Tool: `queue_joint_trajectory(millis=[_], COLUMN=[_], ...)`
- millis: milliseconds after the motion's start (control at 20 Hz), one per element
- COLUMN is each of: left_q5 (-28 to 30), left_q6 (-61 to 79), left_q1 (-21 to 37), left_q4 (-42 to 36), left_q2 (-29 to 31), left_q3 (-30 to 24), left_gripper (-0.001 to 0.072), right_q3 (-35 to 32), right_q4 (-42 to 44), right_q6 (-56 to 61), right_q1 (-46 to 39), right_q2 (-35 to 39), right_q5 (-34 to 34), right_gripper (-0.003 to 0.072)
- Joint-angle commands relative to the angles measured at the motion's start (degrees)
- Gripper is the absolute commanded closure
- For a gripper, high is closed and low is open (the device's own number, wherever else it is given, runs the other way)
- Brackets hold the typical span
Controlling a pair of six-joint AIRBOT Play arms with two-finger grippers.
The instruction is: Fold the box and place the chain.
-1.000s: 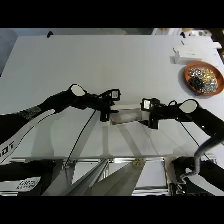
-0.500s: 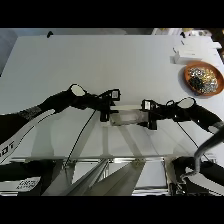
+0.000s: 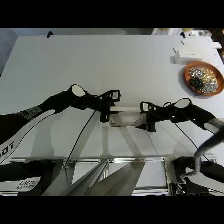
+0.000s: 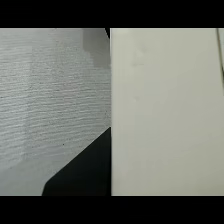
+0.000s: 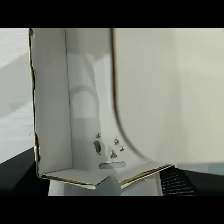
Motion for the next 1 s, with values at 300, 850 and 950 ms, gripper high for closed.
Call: queue_joint_trajectory(millis=[300, 850, 950], left_q5=[0.2, 0.2, 0.2], left_q6=[0.0, 0.0, 0.0], left_q1=[0.0, 0.0, 0.0], left_q4=[0.0, 0.0, 0.0], left_q2=[0.0, 0.0, 0.0], left_q3=[0.0, 0.0, 0.0], left_gripper=[0.0702, 0.0702, 0.0702], right_q3=[0.0, 0.0, 0.0], right_q4=[0.4, 0.4, 0.4], right_q6=[-2.8, -2.8, -2.8], right_q1=[0.1, 0.1, 0.1], right_q2=[-3.2, -3.8, -3.8], right_q5=[-0.8, -1.0, -1.0], right_gripper=[0.0170, 0.0308, 0.0306])
